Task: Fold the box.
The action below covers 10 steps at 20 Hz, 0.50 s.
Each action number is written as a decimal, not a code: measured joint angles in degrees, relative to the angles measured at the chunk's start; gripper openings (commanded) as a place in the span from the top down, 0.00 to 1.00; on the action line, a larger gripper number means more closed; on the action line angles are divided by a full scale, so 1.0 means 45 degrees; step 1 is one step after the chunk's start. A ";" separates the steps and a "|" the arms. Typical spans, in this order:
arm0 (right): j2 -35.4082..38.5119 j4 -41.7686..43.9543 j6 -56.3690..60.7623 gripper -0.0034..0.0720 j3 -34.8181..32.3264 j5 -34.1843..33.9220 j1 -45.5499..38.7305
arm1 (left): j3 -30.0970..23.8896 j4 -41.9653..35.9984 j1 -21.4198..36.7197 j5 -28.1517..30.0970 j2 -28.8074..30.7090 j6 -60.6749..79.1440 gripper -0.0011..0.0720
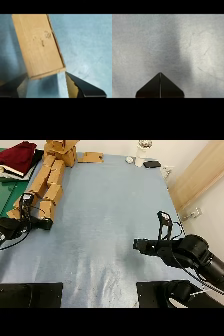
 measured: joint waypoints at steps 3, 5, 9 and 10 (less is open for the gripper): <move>-0.0034 0.0112 -0.0160 0.95 0.0000 -0.0097 0.0000 | 0.0029 0.2764 0.0520 -0.1967 0.0121 -0.2472 0.96; -0.0228 0.0151 -0.0272 0.95 0.0000 -0.0126 0.0000 | 0.0175 0.3735 0.0646 -0.3458 0.0170 -0.3546 0.97; -0.1666 0.0287 -0.1049 0.95 0.0301 0.0738 -0.0024 | 0.1122 0.3094 -0.0733 -0.6450 0.0175 -0.4915 0.97; -0.2302 0.0398 -0.1399 0.95 0.0607 0.0967 -0.0107 | 0.1622 0.2798 -0.1559 -0.6853 0.0175 -0.5226 0.97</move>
